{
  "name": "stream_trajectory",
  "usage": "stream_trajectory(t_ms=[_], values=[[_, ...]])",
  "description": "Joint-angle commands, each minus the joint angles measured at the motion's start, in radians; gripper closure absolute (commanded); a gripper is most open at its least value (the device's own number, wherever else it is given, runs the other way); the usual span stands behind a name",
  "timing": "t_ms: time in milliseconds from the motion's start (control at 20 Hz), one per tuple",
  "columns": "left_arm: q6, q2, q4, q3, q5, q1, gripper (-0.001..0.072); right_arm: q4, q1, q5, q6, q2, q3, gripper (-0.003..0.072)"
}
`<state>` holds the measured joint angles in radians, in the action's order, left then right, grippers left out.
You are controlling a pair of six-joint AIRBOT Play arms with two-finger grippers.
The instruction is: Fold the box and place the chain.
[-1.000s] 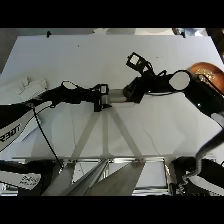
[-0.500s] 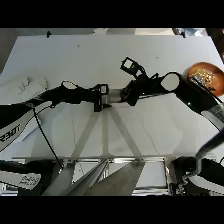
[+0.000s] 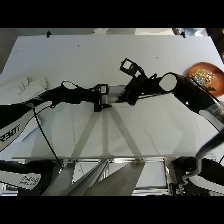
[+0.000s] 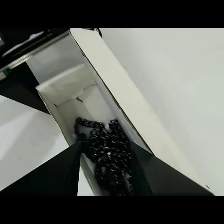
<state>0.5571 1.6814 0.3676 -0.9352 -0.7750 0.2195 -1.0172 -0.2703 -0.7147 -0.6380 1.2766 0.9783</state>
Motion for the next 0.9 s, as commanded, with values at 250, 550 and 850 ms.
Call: stream_trajectory(t_ms=[250,550,850], values=[[0.0,-0.001,0.0,0.0,0.0,0.0,0.0361,-0.285,0.264,-0.127,-0.354,-0.047,0.0,0.0346],[0.0,-0.001,0.0,0.0,0.0,0.0,0.0361,-0.481,0.391,-0.237,-0.22,-0.019,0.0,0.0244],[0.0,-0.001,0.0,0.0,0.0,0.0,0.0361,-0.447,0.397,-0.247,0.156,0.132,0.0,0.0209]])
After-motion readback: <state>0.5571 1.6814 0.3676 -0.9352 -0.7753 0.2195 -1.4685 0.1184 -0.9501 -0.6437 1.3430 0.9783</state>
